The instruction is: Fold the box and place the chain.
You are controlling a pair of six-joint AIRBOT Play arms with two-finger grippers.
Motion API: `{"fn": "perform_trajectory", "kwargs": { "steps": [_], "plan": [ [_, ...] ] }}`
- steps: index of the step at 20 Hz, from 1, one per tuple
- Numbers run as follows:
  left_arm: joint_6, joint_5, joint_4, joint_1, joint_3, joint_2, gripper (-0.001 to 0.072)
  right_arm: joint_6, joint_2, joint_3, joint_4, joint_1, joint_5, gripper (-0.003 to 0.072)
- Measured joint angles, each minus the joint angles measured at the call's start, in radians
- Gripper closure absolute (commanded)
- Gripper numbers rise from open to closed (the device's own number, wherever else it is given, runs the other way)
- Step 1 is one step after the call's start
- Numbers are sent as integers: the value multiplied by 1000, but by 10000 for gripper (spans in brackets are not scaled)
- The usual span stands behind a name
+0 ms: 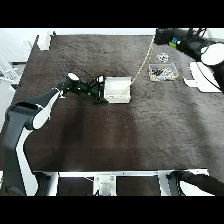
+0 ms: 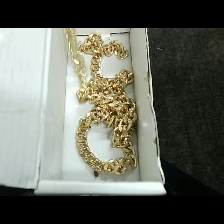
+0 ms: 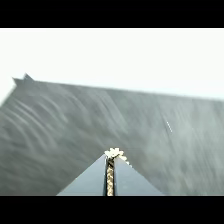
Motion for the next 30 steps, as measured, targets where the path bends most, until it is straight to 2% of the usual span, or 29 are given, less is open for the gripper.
{"fn": "perform_trajectory", "kwargs": {
  "steps": [5, 13, 20, 26, 30],
  "plan": [
    [0, 0, 0, 0, 0, 0, 231, 1, 122, 1, -69, 175, -51, 682],
    [0, 0, 0, 0, 0, 0, 231, 23, 109, -11, -138, 354, -91, 682],
    [0, 0, 0, 0, 0, 0, 231, 84, 45, -62, -161, 363, -112, 682],
    [0, 0, 0, 0, 0, 0, 231, 97, 42, -13, -264, 332, -148, 682],
    [0, 0, 0, 0, 0, 0, 231, 101, 56, 23, -332, 286, -82, 682]
  ]
}}
